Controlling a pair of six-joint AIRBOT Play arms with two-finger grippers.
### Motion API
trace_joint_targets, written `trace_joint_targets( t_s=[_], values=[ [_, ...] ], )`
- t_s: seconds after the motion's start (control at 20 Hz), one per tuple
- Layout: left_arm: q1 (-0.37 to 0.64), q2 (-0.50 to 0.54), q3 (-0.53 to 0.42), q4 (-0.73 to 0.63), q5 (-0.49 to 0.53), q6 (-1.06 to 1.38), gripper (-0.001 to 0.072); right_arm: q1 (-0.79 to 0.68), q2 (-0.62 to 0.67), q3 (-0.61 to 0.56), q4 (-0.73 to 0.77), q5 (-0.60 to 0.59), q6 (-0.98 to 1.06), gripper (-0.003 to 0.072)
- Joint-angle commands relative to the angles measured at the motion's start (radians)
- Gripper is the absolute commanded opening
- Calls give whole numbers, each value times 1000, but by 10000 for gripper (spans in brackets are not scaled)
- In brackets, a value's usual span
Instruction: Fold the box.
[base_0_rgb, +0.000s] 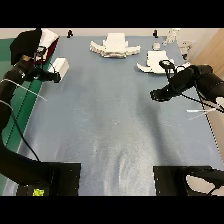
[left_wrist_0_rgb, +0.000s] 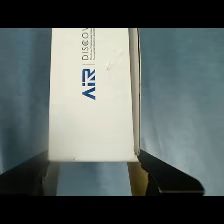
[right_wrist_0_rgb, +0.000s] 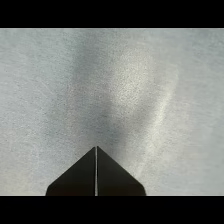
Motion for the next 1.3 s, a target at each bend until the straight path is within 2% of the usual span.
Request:
trace_joint_targets(
  t_s=[0.0, 0.2, 0.35, 1.05, 1.1, 1.15, 1.25],
  values=[
    [40, -192, 209, 15, 12, -18, 481, -1, 0, 1, 0, 0, 0, 17],
    [48, -312, 328, 14, 16, -39, 481, -1, 0, 1, 0, 0, 0, 17],
    [48, -335, 330, 14, 79, -35, 481, -1, 0, 1, 0, 0, 0, 17],
    [48, -335, 330, 13, 86, -17, 489, -1, 0, 1, 0, 0, 0, 17],
    [48, -335, 330, 13, 85, -17, 647, -1, 0, 1, 0, 0, 0, 17],
    [50, -334, 330, 13, 84, -19, 698, -1, 0, 1, 0, 0, 0, 17],
    [55, -326, 331, 14, 55, -18, 699, -1, 0, 1, 0, 0, 0, 17]
  ],
)
